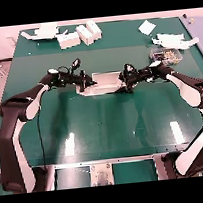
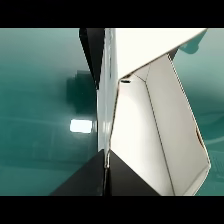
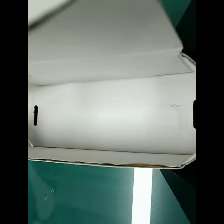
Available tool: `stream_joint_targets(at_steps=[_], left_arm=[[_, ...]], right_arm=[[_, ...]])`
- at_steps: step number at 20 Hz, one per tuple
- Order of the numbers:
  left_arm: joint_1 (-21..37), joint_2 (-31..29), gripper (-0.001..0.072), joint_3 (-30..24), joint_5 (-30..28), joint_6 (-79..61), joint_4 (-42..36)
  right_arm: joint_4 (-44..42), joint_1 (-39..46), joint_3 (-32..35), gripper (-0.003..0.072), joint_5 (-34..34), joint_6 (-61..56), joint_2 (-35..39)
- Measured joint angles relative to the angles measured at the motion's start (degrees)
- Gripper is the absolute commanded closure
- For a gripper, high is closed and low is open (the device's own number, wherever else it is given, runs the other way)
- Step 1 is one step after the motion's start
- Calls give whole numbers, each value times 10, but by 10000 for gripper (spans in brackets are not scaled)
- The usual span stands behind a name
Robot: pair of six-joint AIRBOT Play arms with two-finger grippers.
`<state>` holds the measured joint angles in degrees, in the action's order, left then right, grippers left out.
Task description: Fold the box and place the chain.
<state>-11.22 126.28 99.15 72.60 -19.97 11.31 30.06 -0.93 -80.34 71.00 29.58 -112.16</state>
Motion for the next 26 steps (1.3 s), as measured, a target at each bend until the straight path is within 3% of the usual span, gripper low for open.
stream_joint_targets(at_steps=[11, 12, 13, 14, 26], left_arm=[[0, 0, 687, 0, -1, 0, -5], [0, 0, 609, 0, -1, 0, -8], [0, 0, 347, 0, -2, 0, -11], [0, 0, 282, 0, -6, 0, -18], [14, -28, 286, 47, 61, -6, -77]], right_arm=[[0, 0, 0, 123, 0, 0, 0], [0, 0, 0, 123, 0, 0, 0], [0, 0, 0, 123, 0, 0, 0], [1, 0, 0, 123, 0, 0, 0], [0, 0, 0, 123, 0, 0, 0]])
